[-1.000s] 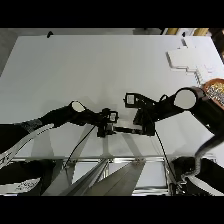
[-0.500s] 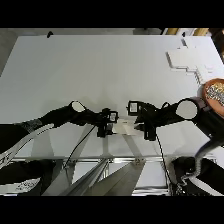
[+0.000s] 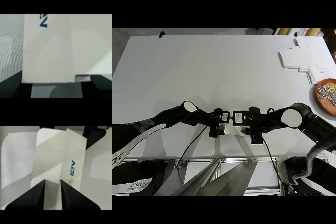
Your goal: Fold the box and place the chain.
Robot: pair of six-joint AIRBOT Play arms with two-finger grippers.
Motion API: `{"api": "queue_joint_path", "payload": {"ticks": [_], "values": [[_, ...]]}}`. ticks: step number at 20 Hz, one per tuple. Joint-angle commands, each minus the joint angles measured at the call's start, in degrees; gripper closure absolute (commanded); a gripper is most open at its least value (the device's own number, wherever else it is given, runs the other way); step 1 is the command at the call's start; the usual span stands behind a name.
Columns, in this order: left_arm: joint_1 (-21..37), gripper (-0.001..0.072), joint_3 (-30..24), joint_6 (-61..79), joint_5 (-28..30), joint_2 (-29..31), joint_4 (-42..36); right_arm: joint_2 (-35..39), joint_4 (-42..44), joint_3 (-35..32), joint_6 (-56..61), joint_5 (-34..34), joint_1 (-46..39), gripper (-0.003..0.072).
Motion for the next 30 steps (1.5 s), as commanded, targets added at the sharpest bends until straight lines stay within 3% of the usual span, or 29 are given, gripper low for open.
{"api": "queue_joint_path", "payload": {"ticks": [1, 10, 14, 28, 30], "values": [[0.02, 0.0308, 0.07, 0.02, 0.00, 0.04, 0.02, 0.00, -1.33, -0.04, -0.22, -3.06, 0.94, 0.0458], [0.02, 0.0308, 0.07, 0.02, 0.02, 0.04, 0.02, -2.86, -2.16, -0.04, -0.17, -6.08, 0.94, 0.0468], [0.02, 0.0308, 0.07, 0.02, 0.02, 0.04, 0.02, -2.86, -3.06, -0.04, -0.17, -5.77, 0.94, 0.0588], [0.02, 0.0308, 0.07, 0.02, 0.02, 0.04, 0.02, -2.99, -0.37, -2.10, -0.70, -4.31, 1.33, 0.0584], [0.02, 0.0308, 0.07, 0.02, 0.02, 0.04, 0.00, -2.99, -0.33, -2.10, -0.68, -3.61, 1.33, 0.0549]]}}
